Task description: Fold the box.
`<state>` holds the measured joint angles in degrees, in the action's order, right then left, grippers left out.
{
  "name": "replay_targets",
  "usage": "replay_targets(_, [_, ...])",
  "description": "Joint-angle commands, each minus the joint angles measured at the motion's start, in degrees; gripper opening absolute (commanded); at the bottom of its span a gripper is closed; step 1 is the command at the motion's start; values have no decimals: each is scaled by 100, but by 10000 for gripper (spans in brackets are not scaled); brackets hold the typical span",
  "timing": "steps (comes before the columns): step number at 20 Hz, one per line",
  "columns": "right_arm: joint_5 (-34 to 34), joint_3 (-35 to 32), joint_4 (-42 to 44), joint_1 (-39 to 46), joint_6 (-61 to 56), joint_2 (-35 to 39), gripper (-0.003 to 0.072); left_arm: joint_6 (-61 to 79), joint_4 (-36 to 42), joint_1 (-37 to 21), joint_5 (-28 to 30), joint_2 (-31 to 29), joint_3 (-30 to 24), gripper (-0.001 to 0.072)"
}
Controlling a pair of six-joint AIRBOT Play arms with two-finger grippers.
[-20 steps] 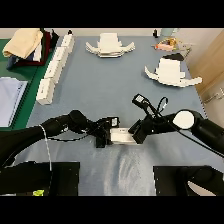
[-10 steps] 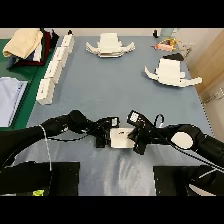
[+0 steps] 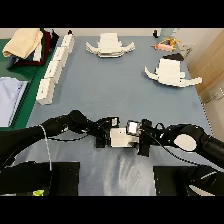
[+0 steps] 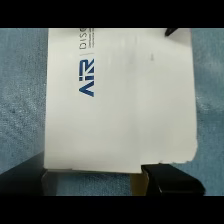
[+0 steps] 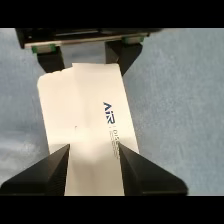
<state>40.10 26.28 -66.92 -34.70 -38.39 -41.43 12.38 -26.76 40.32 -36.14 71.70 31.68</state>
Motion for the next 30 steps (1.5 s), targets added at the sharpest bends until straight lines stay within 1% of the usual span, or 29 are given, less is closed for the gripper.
replay_targets(1, [70,26,-24,-7,802,-72,482,2,-2,2,2,2,2,412])
replay_targets(9, [-208,26,-297,-9,1729,-216,482,2,-2,2,2,2,2,411])
replay_targets(12, [-208,24,-229,-81,1709,-216,482,2,-2,2,2,2,2,412])
replay_targets(15, [-280,-20,-238,-341,1537,-216,482,2,0,2,2,2,2,411])
replay_targets(18, [-546,-140,-229,-365,1456,-216,481,2,-2,2,2,2,2,411])
replay_targets(21, [-636,-260,-122,-365,1399,-216,481,2,0,2,2,0,2,411])
replay_targets(24, [-1036,-442,-122,-365,1401,-214,481,2,0,2,0,2,2,411])
replay_targets(27, [-1200,-498,-125,-365,1447,-214,479,2,-2,2,2,2,2,411])
replay_targets(29, [-1279,-498,-125,-365,1537,-214,444,2,0,2,2,2,2,411])
replay_targets(30, [-1287,-498,-125,-365,1537,-214,375,2,-2,2,2,2,2,411])
